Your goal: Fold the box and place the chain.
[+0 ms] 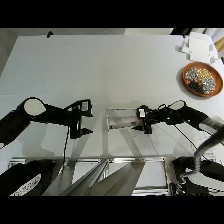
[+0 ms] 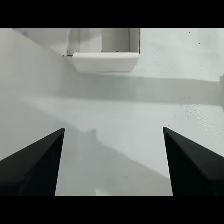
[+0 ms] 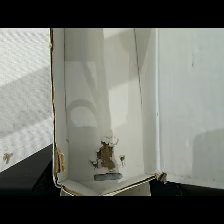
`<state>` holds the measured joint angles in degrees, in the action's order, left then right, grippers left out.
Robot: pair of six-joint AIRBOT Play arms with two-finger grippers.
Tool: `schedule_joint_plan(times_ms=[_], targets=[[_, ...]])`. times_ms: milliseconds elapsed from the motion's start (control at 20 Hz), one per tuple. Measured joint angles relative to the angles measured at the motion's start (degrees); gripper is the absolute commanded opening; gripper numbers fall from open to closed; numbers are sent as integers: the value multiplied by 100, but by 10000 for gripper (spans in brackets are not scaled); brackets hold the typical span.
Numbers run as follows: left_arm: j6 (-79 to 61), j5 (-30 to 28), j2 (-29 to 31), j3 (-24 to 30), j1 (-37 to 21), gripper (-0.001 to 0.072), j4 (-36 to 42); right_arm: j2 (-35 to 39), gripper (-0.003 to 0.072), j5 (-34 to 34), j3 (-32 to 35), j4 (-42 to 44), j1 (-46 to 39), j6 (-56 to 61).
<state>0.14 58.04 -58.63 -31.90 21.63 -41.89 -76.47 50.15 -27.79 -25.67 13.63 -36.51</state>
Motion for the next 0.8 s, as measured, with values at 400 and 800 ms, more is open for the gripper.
schedule_joint_plan(times_ms=[400,800], targets=[[-2682,-1075,-1423,297,424,702,2138,0,504,0,0,2,0,0],[-3040,-1475,-1770,315,662,704,2651,-2,504,0,0,0,0,0]])
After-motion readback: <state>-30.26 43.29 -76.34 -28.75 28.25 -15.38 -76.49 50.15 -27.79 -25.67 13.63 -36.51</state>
